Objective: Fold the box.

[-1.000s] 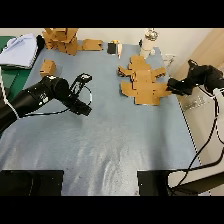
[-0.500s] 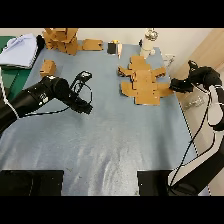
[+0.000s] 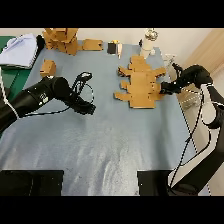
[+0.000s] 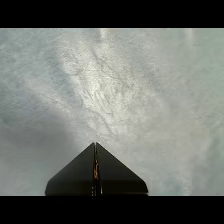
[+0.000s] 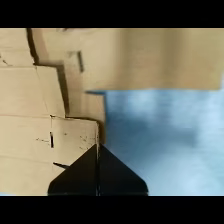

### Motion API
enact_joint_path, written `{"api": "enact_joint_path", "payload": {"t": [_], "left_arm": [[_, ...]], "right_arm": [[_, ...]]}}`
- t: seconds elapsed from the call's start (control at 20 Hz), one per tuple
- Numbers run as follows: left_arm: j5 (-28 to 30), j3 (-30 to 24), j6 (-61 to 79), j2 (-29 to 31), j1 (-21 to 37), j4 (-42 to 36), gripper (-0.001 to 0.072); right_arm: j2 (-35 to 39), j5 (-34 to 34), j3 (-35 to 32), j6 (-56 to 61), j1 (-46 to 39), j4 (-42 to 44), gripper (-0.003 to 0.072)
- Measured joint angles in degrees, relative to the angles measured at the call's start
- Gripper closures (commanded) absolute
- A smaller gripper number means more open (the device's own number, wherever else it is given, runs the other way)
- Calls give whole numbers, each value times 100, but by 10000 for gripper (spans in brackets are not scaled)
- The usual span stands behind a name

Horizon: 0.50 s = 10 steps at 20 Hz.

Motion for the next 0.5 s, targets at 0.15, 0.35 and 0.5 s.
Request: {"api": "enact_joint_path", "payload": {"t": [0.15,0.35,0.5], "left_arm": [[-173,0,-20,0,0,-216,695],[-313,0,186,0,0,-446,695],[-450,2,492,0,0,-730,695]], "right_arm": [[538,-81,-623,4,39,223,689],[1843,234,-2310,278,205,372,689],[3001,603,-3941,684,581,417,689]]}}
